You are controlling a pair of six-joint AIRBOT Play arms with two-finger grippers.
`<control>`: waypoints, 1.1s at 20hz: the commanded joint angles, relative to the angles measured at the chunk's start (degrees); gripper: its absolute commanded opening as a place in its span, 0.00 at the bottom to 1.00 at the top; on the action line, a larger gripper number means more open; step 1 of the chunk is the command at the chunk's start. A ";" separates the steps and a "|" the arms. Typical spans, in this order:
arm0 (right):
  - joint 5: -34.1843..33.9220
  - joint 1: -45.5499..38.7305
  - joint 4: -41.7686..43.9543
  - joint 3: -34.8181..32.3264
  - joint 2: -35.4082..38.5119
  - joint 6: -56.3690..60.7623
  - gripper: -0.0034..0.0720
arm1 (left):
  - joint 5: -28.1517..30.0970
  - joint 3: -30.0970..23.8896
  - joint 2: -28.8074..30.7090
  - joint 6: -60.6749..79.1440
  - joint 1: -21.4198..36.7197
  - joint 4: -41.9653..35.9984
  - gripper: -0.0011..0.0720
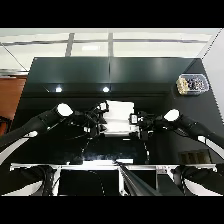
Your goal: Fold the box and place the chain.
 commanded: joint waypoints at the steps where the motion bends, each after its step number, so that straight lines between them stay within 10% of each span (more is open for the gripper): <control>1: 0.02 0.02 0.02 0.00 0.00 -0.04 0.22 | -0.31 0.00 -0.04 0.22 -0.04 -0.17 0.42; 4: 0.02 0.02 0.02 0.00 0.00 -0.04 0.22 | -2.62 0.76 0.26 -0.74 0.02 3.54 0.09; 9: 0.02 0.02 0.02 0.00 0.00 -0.02 0.22 | -5.97 2.62 9.33 -25.18 1.22 24.30 0.05; 14: 0.02 0.02 0.02 0.00 0.00 -0.04 0.22 | -11.13 2.19 17.20 -67.38 15.13 42.23 0.05; 22: 0.00 0.02 0.02 0.00 0.00 -0.04 0.22 | -18.03 -3.96 11.06 -74.88 26.45 18.21 0.05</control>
